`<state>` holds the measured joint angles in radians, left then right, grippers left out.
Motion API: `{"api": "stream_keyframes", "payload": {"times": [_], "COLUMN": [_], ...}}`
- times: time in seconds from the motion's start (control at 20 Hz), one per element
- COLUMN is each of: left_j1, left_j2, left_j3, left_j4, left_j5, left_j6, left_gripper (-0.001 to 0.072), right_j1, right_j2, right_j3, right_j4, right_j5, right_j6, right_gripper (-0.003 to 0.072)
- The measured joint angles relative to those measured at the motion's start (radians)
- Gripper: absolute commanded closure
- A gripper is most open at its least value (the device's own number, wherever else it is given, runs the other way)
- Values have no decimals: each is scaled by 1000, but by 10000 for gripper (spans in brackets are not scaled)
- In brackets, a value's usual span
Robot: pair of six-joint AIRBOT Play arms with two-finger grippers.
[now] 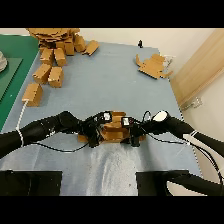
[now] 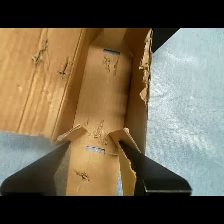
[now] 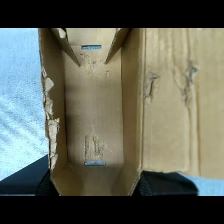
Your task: Fold the box.
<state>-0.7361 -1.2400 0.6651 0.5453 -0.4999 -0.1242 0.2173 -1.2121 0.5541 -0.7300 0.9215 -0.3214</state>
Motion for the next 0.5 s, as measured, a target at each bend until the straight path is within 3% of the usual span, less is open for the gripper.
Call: {"api": "stream_keyframes", "payload": {"times": [0.35, 0.4, 0.45, 0.5], "left_j1": [0, 0, 0, 0], "left_j2": [0, 0, 0, 1], "left_j3": [0, 0, 0, 0], "left_j4": [-6, -6, -6, -5], "left_j5": [3, 3, 3, 6], "left_j6": [0, 0, 0, 0], "left_gripper": [240, 284, 546, 691], "right_j1": [0, 0, 0, 0], "right_j2": [0, 0, 0, 0], "right_j3": [0, 0, 0, 0], "right_j4": [0, 0, 0, 0], "right_j5": [0, 0, 0, 0], "right_j6": [0, 0, 0, -2], "right_gripper": [192, 192, 192, 192]}}
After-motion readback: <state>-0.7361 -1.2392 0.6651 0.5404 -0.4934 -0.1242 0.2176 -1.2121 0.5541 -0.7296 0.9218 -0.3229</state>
